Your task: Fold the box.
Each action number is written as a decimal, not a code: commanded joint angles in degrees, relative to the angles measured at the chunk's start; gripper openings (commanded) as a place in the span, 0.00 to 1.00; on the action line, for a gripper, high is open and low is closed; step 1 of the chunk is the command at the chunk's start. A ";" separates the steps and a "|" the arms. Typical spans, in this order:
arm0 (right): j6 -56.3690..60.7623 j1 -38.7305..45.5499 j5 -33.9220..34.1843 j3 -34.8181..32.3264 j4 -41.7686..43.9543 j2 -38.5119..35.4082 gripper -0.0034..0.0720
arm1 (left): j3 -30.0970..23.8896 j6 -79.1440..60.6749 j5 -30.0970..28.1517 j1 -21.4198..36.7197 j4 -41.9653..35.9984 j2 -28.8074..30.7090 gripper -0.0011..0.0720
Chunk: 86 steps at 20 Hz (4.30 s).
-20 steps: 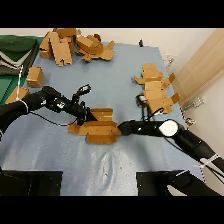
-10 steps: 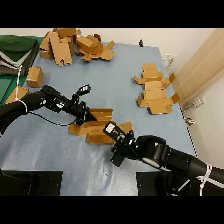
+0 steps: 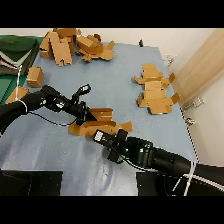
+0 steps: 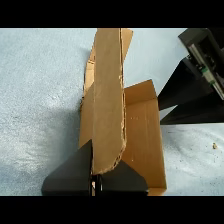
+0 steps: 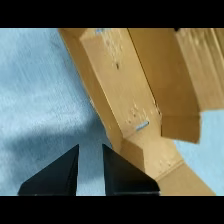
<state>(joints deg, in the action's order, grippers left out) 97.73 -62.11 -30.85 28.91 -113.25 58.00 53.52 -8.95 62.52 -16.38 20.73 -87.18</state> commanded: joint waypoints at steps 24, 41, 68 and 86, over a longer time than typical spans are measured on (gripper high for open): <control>1.81 5.62 -3.30 8.59 5.14 2.27 0.78 | 0.04 0.00 1.70 -0.07 -0.11 0.02 0.03; 1.68 5.60 -9.75 12.28 9.62 1.44 0.77 | 0.04 0.00 1.70 -0.07 -0.09 0.02 0.03; -16.26 -7.48 -0.33 -6.36 -0.37 -11.74 0.68 | 0.04 0.02 1.55 -0.07 -0.61 0.04 0.03; -15.10 12.66 15.54 -6.23 3.34 -5.84 0.69 | 0.04 0.00 1.57 -0.07 -0.57 0.02 0.03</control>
<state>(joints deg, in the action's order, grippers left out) 81.87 -50.46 -15.81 22.70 -113.93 52.51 53.52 -8.93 64.10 -16.49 20.12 -87.18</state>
